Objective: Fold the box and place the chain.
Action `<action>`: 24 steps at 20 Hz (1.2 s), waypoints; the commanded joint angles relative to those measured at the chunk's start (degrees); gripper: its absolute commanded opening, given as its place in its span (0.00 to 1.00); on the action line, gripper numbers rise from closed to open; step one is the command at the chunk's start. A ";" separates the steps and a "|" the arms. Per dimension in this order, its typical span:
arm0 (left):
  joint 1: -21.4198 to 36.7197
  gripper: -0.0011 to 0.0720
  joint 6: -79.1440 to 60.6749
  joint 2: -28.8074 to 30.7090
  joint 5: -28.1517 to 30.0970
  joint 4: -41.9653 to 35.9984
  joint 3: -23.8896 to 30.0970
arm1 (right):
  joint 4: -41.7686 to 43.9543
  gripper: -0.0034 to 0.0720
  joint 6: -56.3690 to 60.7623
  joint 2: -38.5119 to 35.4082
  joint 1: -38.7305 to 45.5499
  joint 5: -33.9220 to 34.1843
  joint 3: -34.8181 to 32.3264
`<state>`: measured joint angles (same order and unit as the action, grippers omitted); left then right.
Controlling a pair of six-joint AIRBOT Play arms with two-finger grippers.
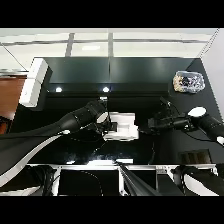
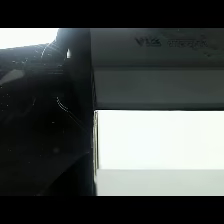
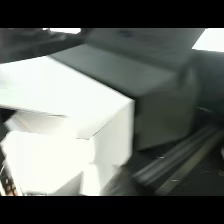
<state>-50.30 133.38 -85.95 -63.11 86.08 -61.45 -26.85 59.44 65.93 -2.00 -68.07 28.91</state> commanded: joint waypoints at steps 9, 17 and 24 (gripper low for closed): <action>0.04 0.05 -0.04 0.00 0.00 0.02 0.00 | -1.31 0.78 4.09 0.28 -11.15 7.85 2.51; 0.04 0.05 -0.04 0.00 0.00 0.02 0.00 | -16.04 0.78 19.41 0.33 -19.06 14.95 7.74; 0.04 0.05 -0.04 0.00 0.02 0.02 0.00 | -33.03 0.64 38.34 2.34 -30.36 15.47 14.56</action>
